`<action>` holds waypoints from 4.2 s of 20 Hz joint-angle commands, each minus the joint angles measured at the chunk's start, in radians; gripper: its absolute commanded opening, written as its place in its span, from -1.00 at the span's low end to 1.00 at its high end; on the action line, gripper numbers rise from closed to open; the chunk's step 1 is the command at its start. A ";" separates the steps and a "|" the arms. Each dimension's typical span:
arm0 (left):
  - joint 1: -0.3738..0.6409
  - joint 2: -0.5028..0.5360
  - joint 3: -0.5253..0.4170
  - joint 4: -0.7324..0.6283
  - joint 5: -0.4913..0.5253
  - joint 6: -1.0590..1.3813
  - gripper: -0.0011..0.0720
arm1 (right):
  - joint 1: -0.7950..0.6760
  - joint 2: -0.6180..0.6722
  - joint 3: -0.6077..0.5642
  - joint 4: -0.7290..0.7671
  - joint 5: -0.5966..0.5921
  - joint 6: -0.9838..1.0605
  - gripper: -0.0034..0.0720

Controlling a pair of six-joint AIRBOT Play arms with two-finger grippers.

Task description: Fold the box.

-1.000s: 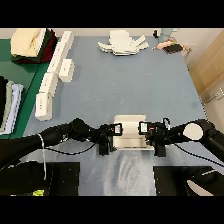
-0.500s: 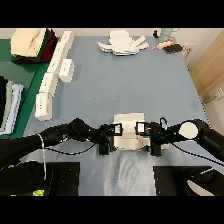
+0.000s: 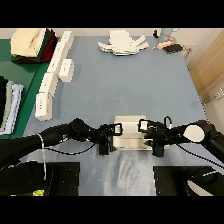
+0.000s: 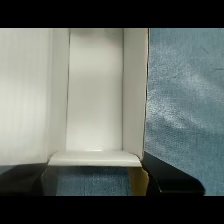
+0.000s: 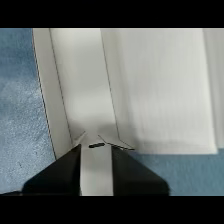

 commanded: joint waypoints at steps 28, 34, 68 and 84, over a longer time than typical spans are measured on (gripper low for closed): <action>0.000 0.001 0.001 0.000 0.000 0.002 0.44 | -0.450 -0.053 -0.033 0.299 0.211 0.899 -0.23; 0.000 0.001 0.001 0.000 0.000 0.002 0.44 | -0.450 -0.008 0.005 0.303 0.212 0.872 0.37; 0.000 0.001 0.001 0.000 0.000 0.002 0.45 | 0.344 -0.521 0.349 -0.472 0.264 1.881 -0.90; 0.000 0.001 0.001 0.000 0.000 0.002 0.44 | 0.346 -0.313 0.350 -0.433 0.275 1.878 0.03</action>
